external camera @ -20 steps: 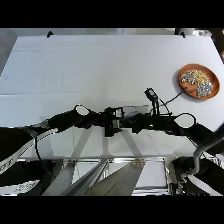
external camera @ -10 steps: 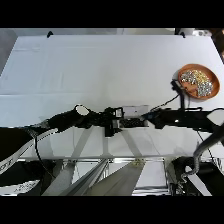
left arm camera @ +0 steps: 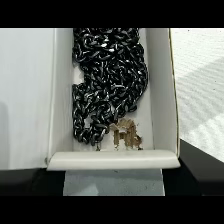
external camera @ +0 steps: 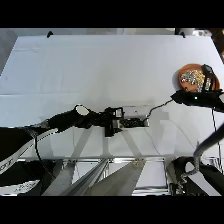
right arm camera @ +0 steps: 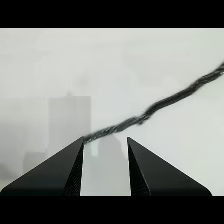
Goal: Fold the box and place the chain.
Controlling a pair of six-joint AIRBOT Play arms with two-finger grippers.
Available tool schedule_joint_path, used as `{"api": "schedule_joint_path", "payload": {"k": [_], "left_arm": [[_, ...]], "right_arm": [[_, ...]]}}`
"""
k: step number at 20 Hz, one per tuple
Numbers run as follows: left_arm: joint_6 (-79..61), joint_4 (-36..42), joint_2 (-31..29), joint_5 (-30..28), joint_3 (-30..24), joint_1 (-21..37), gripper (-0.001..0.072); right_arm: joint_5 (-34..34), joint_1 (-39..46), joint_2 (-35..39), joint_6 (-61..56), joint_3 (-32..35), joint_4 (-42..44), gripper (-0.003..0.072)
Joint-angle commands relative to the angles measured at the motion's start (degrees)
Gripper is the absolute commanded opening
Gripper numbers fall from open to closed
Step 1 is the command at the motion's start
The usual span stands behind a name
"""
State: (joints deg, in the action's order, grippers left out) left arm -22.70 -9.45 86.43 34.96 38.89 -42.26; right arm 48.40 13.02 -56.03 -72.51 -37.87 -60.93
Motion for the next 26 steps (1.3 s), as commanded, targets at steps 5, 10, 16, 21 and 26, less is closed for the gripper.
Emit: {"api": "schedule_joint_path", "payload": {"k": [5, 10, 16, 21, 26], "left_arm": [[0.00, -0.02, -0.04, 0.00, 0.04, 0.02, 0.0136], [-0.02, -0.04, -0.04, 0.02, 0.04, 0.02, 0.0136], [-0.02, -0.02, -0.04, 0.02, 0.04, 0.02, 0.0136], [-0.02, -0.02, -0.04, 0.02, 0.04, 0.02, 0.0136], [-0.02, -0.02, -0.04, 0.00, 0.04, 0.02, 0.0136]], "right_arm": [[-10.49, 0.63, -12.02, -19.47, -5.70, -16.68, 0.0301], [-11.80, 0.61, -17.51, -23.30, -5.70, -16.85, 0.0420], [-17.86, 0.63, -18.62, -30.62, -5.70, -21.79, 0.0397], [-19.26, 0.61, -18.93, -32.59, -5.68, -25.59, 0.0395], [-19.63, 0.61, -23.58, -35.69, -5.68, -22.16, 0.0398]]}}
